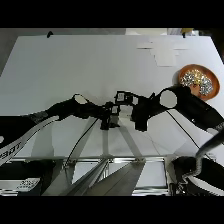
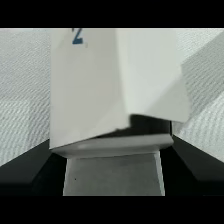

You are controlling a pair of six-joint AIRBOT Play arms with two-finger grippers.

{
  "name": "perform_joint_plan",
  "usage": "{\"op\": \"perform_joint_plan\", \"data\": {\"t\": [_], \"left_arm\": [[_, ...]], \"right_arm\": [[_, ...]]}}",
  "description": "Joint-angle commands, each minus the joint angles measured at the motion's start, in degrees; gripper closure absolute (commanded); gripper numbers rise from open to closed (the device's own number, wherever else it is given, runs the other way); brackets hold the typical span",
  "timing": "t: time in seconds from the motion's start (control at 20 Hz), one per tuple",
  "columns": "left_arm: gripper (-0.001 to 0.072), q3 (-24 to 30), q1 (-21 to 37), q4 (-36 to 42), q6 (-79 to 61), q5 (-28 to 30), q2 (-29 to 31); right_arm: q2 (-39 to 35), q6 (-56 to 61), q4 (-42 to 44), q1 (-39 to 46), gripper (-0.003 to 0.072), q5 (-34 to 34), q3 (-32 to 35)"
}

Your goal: Fold the box and place the chain.

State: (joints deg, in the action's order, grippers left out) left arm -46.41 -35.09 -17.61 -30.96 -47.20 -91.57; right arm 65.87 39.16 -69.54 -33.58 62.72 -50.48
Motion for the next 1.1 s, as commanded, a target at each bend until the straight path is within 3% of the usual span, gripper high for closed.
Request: {"op": "perform_joint_plan", "data": {"t": [0.0,0.8,1.05], "left_arm": [[0.0621,0.0,0.0,0.0,0.0,0.0,0.0],[0.0621,0.0,0.0,0.0,0.0,0.0,0.0],[0.0621,0.0,0.0,0.0,0.0,0.0,0.0]], "right_arm": [[0.0,0.0,-0.4,-0.6,0.0567,-1.3,1.2],[-2.0,2.9,-2.7,-0.6,0.0570,-3.9,1.3],[-2.0,2.9,-2.4,-0.6,0.0569,-6.9,4.3]]}}
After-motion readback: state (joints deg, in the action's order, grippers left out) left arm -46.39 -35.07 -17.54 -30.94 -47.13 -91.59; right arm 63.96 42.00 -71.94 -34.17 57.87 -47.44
